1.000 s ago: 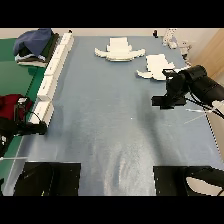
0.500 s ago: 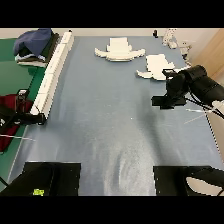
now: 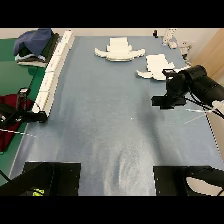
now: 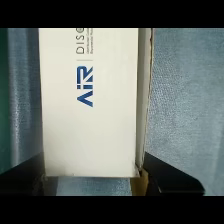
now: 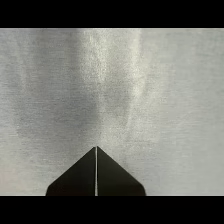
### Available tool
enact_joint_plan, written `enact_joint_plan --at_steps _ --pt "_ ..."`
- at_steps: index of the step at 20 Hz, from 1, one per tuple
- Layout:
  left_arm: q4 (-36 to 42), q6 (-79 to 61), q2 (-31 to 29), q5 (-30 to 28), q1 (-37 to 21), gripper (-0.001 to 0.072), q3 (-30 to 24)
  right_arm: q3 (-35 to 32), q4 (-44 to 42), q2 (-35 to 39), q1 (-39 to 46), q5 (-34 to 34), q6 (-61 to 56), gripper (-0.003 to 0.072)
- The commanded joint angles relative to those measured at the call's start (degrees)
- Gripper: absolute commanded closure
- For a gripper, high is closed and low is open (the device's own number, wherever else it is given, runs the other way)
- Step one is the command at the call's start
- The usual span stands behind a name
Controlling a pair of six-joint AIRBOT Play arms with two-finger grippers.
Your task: Fold the box.
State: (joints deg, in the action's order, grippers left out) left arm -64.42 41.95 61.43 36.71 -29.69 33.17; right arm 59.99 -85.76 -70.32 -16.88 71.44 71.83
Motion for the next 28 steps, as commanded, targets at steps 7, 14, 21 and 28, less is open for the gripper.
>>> enact_joint_plan --at_steps 7,14,21,28 --pt "0.2 -0.1 0.2 -0.4 0.0 0.0011 0.0 0.0 0.0 0.0 0.0 0.0 0.0 0.0672" --pt "-2.9 0.0 -1.4 3.5 0.0 0.001 0.1 0.0 0.0 0.0 0.0 0.0 0.0 0.0672" --pt "-11.8 3.7 -9.7 16.6 0.0 0.001 3.2 0.1 0.0 0.0 0.0 0.0 0.0 0.0672" --pt "-12.9 16.4 -21.9 30.4 0.1 0.0241 9.5 0.0 0.0 0.0 0.0 0.0 0.0 0.0672"
